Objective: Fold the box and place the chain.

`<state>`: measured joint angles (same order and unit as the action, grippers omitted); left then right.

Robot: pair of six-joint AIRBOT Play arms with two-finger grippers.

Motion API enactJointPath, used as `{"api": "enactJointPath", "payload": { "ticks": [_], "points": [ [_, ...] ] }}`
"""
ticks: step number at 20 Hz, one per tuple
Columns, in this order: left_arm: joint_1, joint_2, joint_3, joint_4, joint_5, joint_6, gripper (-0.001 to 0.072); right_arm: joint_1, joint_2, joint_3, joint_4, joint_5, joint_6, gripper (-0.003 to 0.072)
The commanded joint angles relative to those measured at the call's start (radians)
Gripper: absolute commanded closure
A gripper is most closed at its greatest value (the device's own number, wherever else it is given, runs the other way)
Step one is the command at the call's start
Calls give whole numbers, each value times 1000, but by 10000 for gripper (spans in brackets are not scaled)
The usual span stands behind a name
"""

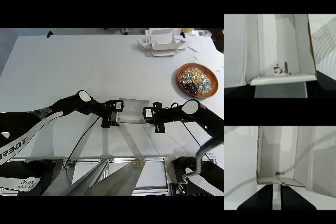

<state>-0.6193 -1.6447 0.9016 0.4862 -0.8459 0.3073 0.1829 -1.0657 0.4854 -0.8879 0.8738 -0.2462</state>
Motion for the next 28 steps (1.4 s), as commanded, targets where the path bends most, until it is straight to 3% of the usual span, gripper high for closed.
{"api": "enactJointPath", "payload": {
  "ticks": [1,8,10,12,15,17,19,22,25,28],
  "points": [
    [0,1,0,0,0,0,577,1,-5,-19,94,-14,-48,592],
    [0,1,0,0,0,0,577,1,-42,-24,230,-44,-49,585],
    [0,1,0,0,0,0,577,1,-44,-24,230,-43,-48,493],
    [0,1,0,0,0,0,577,1,-44,-24,230,-43,-47,265],
    [0,1,0,0,0,0,577,1,-36,-24,220,-40,-21,243],
    [0,1,0,0,0,0,577,1,6,-24,182,-40,52,256],
    [0,1,0,0,0,0,577,1,85,-24,115,-40,146,350],
    [0,1,0,0,0,0,577,1,219,-24,-57,-41,336,676],
    [0,1,0,0,0,0,577,1,276,-24,-220,-87,747,671],
    [1,1,0,0,0,0,577,-55,276,-24,-405,-230,1264,672]
  ]
}}
